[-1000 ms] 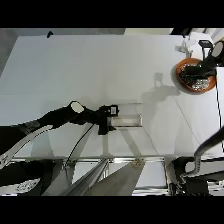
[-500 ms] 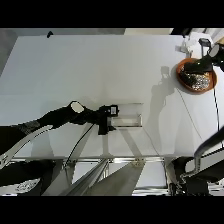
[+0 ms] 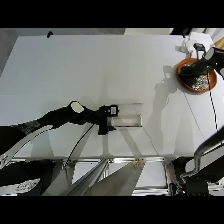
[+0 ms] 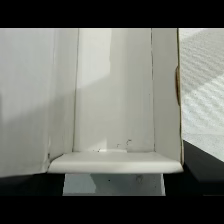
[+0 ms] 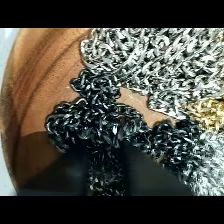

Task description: Fold the box and place the chain.

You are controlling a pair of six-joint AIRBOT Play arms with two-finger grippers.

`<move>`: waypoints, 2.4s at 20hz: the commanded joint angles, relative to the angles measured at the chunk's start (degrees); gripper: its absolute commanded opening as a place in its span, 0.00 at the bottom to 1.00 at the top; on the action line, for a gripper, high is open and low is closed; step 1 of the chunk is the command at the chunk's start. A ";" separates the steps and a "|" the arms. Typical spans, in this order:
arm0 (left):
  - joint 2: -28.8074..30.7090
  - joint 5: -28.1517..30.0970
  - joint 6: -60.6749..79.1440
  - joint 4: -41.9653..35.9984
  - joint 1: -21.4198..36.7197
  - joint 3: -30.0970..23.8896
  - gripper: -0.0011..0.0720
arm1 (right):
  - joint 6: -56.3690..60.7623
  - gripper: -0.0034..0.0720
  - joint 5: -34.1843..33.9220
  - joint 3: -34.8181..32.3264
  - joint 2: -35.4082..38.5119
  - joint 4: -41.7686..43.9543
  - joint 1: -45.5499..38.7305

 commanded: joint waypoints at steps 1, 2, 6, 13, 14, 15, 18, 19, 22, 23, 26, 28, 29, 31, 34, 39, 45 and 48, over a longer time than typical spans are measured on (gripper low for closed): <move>0.04 0.00 0.02 0.00 0.00 -0.02 0.42 | 0.00 0.05 2.75 -0.04 0.09 -0.37 -0.02; 0.04 0.02 0.02 -0.02 0.00 -0.02 0.42 | 0.00 0.05 2.93 -0.04 0.76 -0.39 -0.02; 0.04 0.02 0.02 0.00 0.00 -0.02 0.42 | -0.02 0.05 3.37 -0.04 6.27 -0.35 -0.02; 0.04 0.02 0.02 0.00 0.00 -0.04 0.42 | -2.54 0.05 5.99 -0.04 19.74 -0.31 -0.02; 0.04 0.00 0.02 0.00 0.00 -0.02 0.42 | -2.54 0.05 6.64 -0.04 21.35 -0.31 -0.02; 0.04 0.02 0.02 0.00 0.00 -0.02 0.42 | -2.54 0.05 7.93 -0.04 22.99 -0.20 -0.02; 0.04 0.00 0.02 0.00 0.00 -0.02 0.42 | -2.93 0.05 12.00 -0.07 27.98 1.66 -0.02; 0.04 0.00 0.02 0.00 0.00 -0.02 0.42 | -3.02 0.05 13.05 -0.07 29.53 2.10 -0.02; 0.04 0.00 0.02 0.00 0.00 -0.02 0.42 | -3.48 0.05 17.20 -0.07 33.97 5.22 -0.02; 0.04 0.02 0.02 0.00 0.00 -0.02 0.42 | -4.50 0.05 19.12 -0.07 35.17 7.30 -0.02; 0.04 0.02 0.02 0.00 0.00 -0.02 0.42 | -6.01 0.05 26.25 -0.07 38.10 13.46 -0.02; 0.04 0.02 0.02 0.00 0.00 -0.02 0.42 | -6.01 0.05 30.05 -0.07 39.10 16.48 -0.02; 0.04 0.02 0.02 0.00 0.00 -0.02 0.42 | -6.01 0.05 31.45 -0.11 39.36 18.27 0.00; 0.04 0.00 0.02 0.00 0.00 -0.02 0.42 | -6.03 0.05 33.94 -0.24 40.04 22.47 0.48; 0.04 0.00 0.02 -0.02 0.00 -0.02 0.42 | -6.21 0.05 34.91 -4.28 43.39 23.21 5.64; 0.04 0.02 0.02 0.00 0.00 -0.02 0.42 | -7.30 0.05 34.73 -15.76 49.44 22.82 17.31; 0.04 0.02 0.02 0.00 0.00 -0.02 0.42 | -6.82 0.05 33.75 -20.65 53.44 22.82 25.38; 0.04 0.00 0.02 0.00 0.00 -0.02 0.42 | -6.78 0.05 32.96 -21.73 54.86 22.84 28.22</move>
